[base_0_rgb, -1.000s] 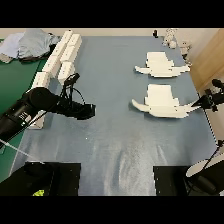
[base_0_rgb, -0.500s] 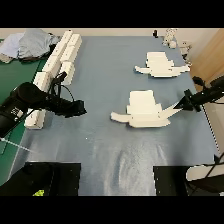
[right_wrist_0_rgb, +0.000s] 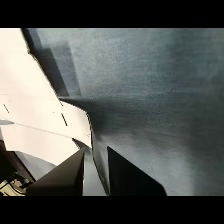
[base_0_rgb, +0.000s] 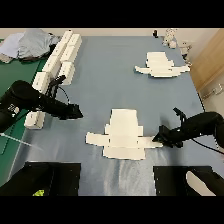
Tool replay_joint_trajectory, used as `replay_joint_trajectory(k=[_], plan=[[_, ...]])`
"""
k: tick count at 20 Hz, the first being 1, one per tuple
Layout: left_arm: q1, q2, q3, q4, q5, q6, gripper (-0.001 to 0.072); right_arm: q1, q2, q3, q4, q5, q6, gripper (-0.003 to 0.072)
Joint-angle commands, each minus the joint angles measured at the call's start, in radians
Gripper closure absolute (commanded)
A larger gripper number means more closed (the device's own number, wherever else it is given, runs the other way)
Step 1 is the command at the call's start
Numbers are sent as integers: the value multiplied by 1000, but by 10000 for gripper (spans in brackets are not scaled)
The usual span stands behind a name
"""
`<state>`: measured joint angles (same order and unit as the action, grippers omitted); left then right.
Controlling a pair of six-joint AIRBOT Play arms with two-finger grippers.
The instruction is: Fold the box.
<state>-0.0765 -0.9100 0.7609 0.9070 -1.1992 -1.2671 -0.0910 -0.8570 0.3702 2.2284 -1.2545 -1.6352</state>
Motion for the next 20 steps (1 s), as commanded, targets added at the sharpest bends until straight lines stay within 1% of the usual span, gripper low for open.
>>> replay_joint_trajectory(k=[1, 2, 4, 5, 6, 9, 12, 15, 17, 20], plan=[[3, -50, 0, -61, -66, 69, 376, 35, 40, -46, -6, 43, 45, 459], [3, -67, 0, -86, -69, 83, 376, 35, 19, -35, -3, 41, 29, 464], [3, -93, 0, -115, -68, 100, 376, 35, -23, -18, 8, 26, -22, 546], [3, -101, 0, -119, -68, 101, 376, 36, -42, -13, 19, 23, -59, 570], [3, -111, 0, -125, -68, 106, 376, 36, -57, -11, 34, 23, -105, 688], [3, -156, 1, -128, -68, 135, 376, 76, -48, -12, 67, 40, -214, 688], [3, -212, 1, -156, -66, 166, 376, 172, 60, -38, 57, 108, -232, 688], [3, -277, 1, -246, -55, 234, 375, 233, 148, -61, 56, 182, -233, 688], [3, -322, 1, -299, -45, 265, 376, 267, 164, -66, 55, 206, -248, 688], [3, -390, 1, -321, -12, 284, 376, 317, 166, -66, 57, 238, -252, 688]])
